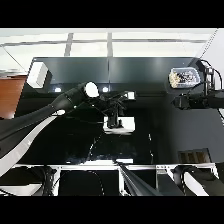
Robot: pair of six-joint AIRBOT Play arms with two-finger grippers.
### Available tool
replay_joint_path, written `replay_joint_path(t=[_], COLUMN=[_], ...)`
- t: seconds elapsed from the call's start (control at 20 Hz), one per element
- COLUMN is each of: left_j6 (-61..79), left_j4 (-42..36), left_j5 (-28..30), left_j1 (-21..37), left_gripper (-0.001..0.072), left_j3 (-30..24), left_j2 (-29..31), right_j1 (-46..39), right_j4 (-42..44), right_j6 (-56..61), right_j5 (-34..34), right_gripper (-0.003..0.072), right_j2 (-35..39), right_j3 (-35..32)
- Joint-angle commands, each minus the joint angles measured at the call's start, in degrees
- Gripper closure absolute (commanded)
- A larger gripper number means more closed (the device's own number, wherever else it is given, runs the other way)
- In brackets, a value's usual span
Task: Fold the box and place the chain.
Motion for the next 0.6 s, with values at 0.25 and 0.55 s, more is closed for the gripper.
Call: replay_joint_path(t=[0.25,0.55], left_j6=[-0.09,-0.02], left_j4=[4.66,6.27], left_j5=[0.98,0.02], left_j1=[-4.13,-4.55], left_gripper=[0.0002,0.0002], left_j3=[0.50,0.50], left_j2=[-0.04,-0.02], right_j1=[-0.04,-0.04], right_j4=[0.11,0.26], right_j6=[-0.04,-0.02], right_j5=[-0.22,-1.44], right_gripper=[0.0673,0.0673], right_j2=[0.02,0.02], right_j3=[-1.60,-4.24])
